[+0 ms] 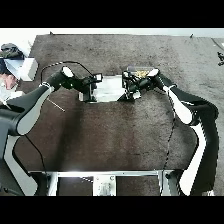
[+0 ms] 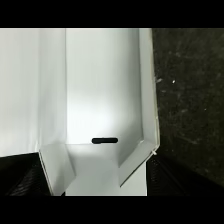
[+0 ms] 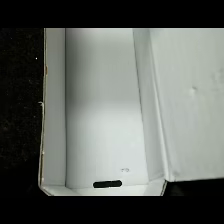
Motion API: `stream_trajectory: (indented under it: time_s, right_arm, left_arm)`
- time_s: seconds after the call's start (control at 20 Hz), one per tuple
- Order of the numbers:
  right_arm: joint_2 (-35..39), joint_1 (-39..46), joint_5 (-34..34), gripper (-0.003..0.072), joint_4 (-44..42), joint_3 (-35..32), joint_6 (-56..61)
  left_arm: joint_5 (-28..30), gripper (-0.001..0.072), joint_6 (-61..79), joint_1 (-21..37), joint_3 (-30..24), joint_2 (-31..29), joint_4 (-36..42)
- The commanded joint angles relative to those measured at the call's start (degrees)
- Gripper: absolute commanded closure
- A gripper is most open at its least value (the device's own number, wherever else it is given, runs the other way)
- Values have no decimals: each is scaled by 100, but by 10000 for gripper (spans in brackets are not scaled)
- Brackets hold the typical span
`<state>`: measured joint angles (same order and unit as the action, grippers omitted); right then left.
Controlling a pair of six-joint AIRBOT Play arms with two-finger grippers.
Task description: Fold the box and place the chain.
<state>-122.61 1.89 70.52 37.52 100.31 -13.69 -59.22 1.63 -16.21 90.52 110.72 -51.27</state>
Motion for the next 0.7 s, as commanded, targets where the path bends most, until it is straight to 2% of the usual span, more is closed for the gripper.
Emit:
stream_trajectory:
  time_s: [0.0, 0.15, 0.2, 0.25, 0.35, 0.4, 0.45, 0.55, 0.6, 0.65]
  right_arm:
    - [-2, -4, 2, 287, -2, 4, 2]
    - [-2, -4, 2, 287, -2, 4, 2]
    - [-2, -4, 2, 287, -2, 4, 2]
    - [-2, -4, 2, 287, -2, 4, 2]
    - [-2, -4, 2, 287, -2, 4, 2]
    - [-2, -4, 2, 287, -2, 4, 2]
    - [-2, -4, 2, 287, -2, 4, 2]
    - [-2, -4, 2, 287, -2, 4, 2]
    - [-2, -2, 2, 287, 0, 4, 2]
    - [-2, -4, 2, 287, -2, 4, 2]
  left_arm:
    - [131, -2, -142, -39, 2, 20, -116]
    - [175, 19, -321, -39, 2, 20, -129]
    - [162, 140, -330, -42, 2, 20, -129]
    - [157, 199, -332, -39, 2, 20, -131]
    - [153, 201, -332, -42, 2, 20, -131]
    - [125, 310, -330, -42, 2, 20, -131]
    - [101, 364, -332, -42, 2, 20, -129]
    - [-28, 370, -328, -42, 2, 20, -81]
    - [-107, 415, -330, -42, 0, 20, -57]
    - [-170, 559, -326, -42, 2, 20, -26]
